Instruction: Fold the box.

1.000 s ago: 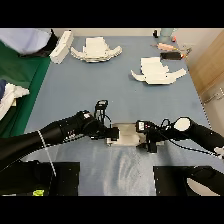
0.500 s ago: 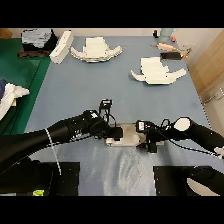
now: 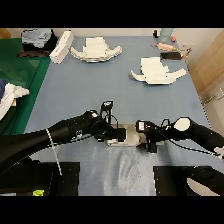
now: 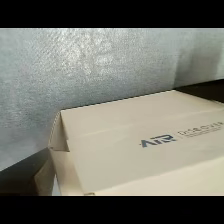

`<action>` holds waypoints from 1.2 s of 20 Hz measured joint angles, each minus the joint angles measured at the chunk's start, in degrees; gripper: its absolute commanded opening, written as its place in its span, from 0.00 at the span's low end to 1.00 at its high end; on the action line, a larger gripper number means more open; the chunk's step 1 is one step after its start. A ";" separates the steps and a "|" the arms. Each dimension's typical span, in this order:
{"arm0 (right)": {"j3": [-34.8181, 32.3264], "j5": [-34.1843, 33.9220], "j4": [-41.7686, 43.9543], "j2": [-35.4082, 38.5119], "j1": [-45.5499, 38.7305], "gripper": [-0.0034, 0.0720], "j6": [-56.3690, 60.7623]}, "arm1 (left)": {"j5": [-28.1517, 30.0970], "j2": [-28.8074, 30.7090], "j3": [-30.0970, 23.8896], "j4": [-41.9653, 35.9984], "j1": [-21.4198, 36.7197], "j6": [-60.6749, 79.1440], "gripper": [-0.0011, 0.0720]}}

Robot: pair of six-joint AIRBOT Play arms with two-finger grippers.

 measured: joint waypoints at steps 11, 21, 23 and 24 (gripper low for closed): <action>0.02 0.00 0.02 0.00 -0.09 0.72 -0.11 | -4.09 -0.02 3.06 -2.10 0.26 0.22 0.94; 0.00 0.00 0.04 0.00 -0.04 0.72 0.07 | -10.14 0.00 5.31 -1.66 0.31 0.50 0.94; 0.00 0.00 0.04 0.00 -0.04 0.72 0.07 | -11.47 0.00 6.27 -1.09 0.31 0.61 0.94; 0.00 0.00 0.04 -0.02 -0.04 0.72 0.07 | -12.55 0.00 7.13 -0.48 0.31 0.70 0.94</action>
